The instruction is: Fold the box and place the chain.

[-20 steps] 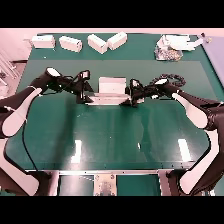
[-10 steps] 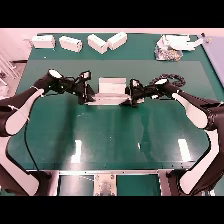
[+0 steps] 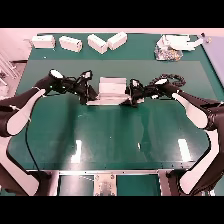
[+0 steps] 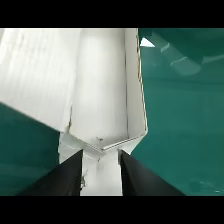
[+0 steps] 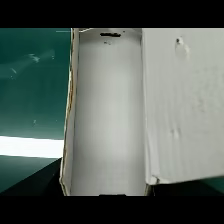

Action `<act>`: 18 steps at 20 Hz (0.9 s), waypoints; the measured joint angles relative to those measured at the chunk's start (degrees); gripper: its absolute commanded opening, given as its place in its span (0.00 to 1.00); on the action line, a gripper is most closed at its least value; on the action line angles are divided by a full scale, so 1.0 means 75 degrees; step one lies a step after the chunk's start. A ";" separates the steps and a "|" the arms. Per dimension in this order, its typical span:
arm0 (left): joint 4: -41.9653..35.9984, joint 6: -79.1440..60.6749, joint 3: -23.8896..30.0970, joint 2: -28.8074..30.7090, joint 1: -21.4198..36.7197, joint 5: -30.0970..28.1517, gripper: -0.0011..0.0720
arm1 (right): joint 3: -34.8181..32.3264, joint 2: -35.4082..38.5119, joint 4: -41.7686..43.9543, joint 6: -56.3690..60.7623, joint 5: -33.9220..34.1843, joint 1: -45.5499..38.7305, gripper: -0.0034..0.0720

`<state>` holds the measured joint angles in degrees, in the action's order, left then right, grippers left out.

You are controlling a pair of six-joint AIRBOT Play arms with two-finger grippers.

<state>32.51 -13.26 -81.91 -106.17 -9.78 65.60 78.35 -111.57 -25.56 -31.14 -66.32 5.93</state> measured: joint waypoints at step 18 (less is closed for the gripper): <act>-0.0475 0.0221 0.0000 -0.0350 -0.0283 -0.0478 1.00 | 0.0000 0.0003 0.0000 0.0003 0.0009 -0.0006 0.68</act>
<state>28.95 -11.60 -81.91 -108.79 -11.90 62.02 78.35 -111.55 -25.56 -31.11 -66.26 5.89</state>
